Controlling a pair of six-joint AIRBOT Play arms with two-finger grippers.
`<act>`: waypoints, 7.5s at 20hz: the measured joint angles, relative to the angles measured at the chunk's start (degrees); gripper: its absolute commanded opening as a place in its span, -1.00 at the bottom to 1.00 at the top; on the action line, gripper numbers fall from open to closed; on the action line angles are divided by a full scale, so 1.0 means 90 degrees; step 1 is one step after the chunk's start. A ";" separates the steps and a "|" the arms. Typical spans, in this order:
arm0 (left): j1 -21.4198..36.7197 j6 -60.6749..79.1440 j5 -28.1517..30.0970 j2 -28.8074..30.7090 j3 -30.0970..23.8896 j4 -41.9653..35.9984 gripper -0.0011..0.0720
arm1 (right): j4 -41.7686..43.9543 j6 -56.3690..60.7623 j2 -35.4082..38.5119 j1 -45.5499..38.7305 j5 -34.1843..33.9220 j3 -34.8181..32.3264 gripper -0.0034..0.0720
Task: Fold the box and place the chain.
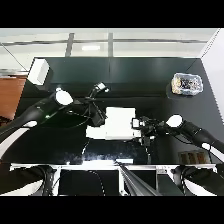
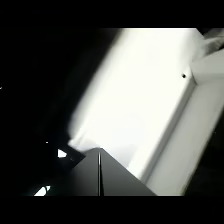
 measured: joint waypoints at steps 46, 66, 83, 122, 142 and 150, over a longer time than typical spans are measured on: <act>-0.1171 0.3050 0.1384 0.0393 -0.1523 -0.0945 -0.37 | 0.0022 0.0000 0.0002 0.0000 -0.0024 0.0000 0.24; -0.0185 0.0454 0.0976 0.2072 -0.1404 0.1256 -0.90 | 0.0027 0.0002 0.0000 0.0000 -0.0027 0.0000 0.24; 0.2089 -0.3640 -0.0580 0.0289 -0.2533 -0.1297 -0.89 | 0.0022 0.0000 0.0000 0.0000 -0.0022 0.0000 0.24; 0.0211 -0.2939 -0.0500 -0.0192 -0.0789 -0.1370 0.60 | 0.0022 0.0000 0.0000 -0.0002 -0.0022 0.0000 0.24; -0.0578 -0.5151 0.0267 -0.0214 -0.0403 0.0223 0.60 | 0.0024 0.0002 0.0000 0.0000 -0.0024 0.0000 0.24; -0.0597 -0.5350 0.0374 -0.0398 -0.0398 0.0338 0.61 | 0.0022 0.0000 0.0000 0.0000 -0.0027 0.0000 0.24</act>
